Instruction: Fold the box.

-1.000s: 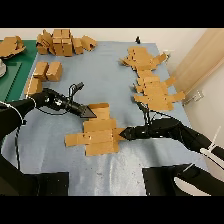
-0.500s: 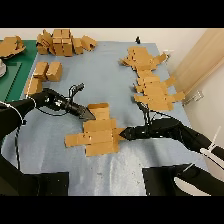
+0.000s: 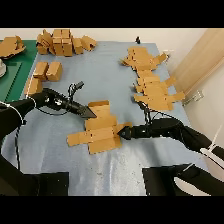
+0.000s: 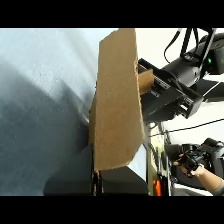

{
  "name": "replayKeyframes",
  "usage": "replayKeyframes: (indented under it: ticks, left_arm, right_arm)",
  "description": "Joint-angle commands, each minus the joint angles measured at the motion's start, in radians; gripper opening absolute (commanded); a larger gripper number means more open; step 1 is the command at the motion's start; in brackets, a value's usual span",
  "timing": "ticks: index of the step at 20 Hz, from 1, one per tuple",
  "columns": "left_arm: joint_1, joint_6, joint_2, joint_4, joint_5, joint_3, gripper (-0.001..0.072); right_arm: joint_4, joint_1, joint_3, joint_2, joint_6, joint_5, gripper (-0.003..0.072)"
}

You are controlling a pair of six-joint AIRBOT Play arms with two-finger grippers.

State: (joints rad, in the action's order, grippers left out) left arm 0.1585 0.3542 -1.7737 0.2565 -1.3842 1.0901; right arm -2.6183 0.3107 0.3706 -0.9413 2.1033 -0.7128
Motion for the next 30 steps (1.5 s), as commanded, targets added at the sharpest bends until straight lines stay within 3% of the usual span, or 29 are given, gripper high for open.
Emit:
replayKeyframes:
  ticks: [1,6,11,12,14,15,21,30]
  left_arm:
    - [0.013,-0.082,0.006,-0.029,0.024,-0.001,0.0011]
    - [0.113,-0.222,0.09,-0.025,0.151,-0.048,0.001]
    - [0.179,-0.46,0.316,-0.08,0.352,-0.241,0.001]
    - [0.185,-0.513,0.36,-0.098,0.386,-0.281,0.001]
    - [0.2,-0.586,0.417,-0.104,0.413,-0.326,0.001]
    - [0.211,-0.612,0.43,-0.099,0.423,-0.332,0.0011]
    - [0.301,-0.683,0.433,-0.031,0.517,-0.335,0.0011]
    - [0.301,-0.684,0.383,-0.024,0.541,-0.365,0.0011]
  right_arm:
    - [0.081,-0.064,0.03,0.001,-0.162,0.06,0.0506]
    - [0.084,-0.228,0.147,0.017,-0.177,0.055,0.0506]
    - [0.09,-0.272,0.185,0.064,-0.177,0.036,0.05]
    - [0.09,-0.272,0.185,0.063,-0.177,0.026,0.0463]
    - [0.09,-0.271,0.185,0.061,-0.176,0.021,0.0113]
    - [0.09,-0.271,0.185,0.061,-0.175,0.022,0.0005]
    - [0.09,-0.271,0.185,0.061,-0.176,0.0,0.0005]
    - [0.092,-0.271,0.185,0.061,-0.173,-0.003,0.0005]
